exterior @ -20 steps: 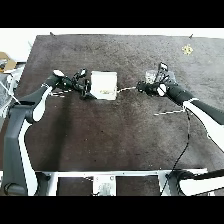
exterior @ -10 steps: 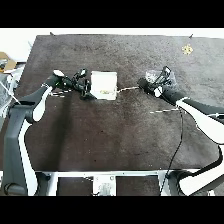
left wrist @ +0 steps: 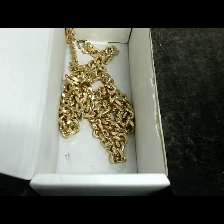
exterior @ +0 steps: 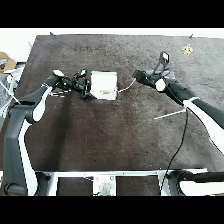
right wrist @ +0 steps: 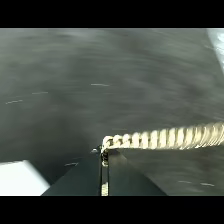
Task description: Fold the box and place the chain.
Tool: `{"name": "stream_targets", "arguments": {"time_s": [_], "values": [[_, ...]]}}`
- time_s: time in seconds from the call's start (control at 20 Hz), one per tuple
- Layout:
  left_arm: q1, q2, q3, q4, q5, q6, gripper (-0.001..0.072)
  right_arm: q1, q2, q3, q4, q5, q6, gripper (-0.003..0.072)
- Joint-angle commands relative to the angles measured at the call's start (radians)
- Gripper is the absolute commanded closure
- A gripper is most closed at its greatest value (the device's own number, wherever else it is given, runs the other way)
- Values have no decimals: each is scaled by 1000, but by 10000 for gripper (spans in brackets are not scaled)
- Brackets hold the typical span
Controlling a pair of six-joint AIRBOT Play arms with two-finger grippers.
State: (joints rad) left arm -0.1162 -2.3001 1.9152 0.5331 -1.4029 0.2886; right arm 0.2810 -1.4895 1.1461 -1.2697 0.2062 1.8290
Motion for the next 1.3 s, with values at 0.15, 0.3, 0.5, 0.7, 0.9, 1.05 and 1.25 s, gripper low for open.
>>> {"name": "stream_targets", "arguments": {"time_s": [0.15, 0.3, 0.5, 0.7, 0.9, 1.05, 1.25], "values": [[1, 0, 0, 0, 0, 0, 243, 195, 146, 86, -25, -58, -58, 682], [1, 0, 0, 0, 0, 0, 242, 263, 116, 175, -58, -64, -57, 682], [1, 0, 0, 0, 0, 0, 243, 302, 64, 194, -56, -6, -47, 681], [1, 0, 0, 0, 0, 0, 243, 312, -56, 175, -34, 119, -19, 681], [1, 0, 0, 0, 0, 0, 243, 310, -110, 175, -30, 282, -63, 455], [1, 0, 0, 0, 0, 0, 243, 257, -89, 175, -107, 394, -64, 477], [1, 0, 0, 0, 0, 0, 243, 135, -20, 118, -275, 534, -32, 476]]}}
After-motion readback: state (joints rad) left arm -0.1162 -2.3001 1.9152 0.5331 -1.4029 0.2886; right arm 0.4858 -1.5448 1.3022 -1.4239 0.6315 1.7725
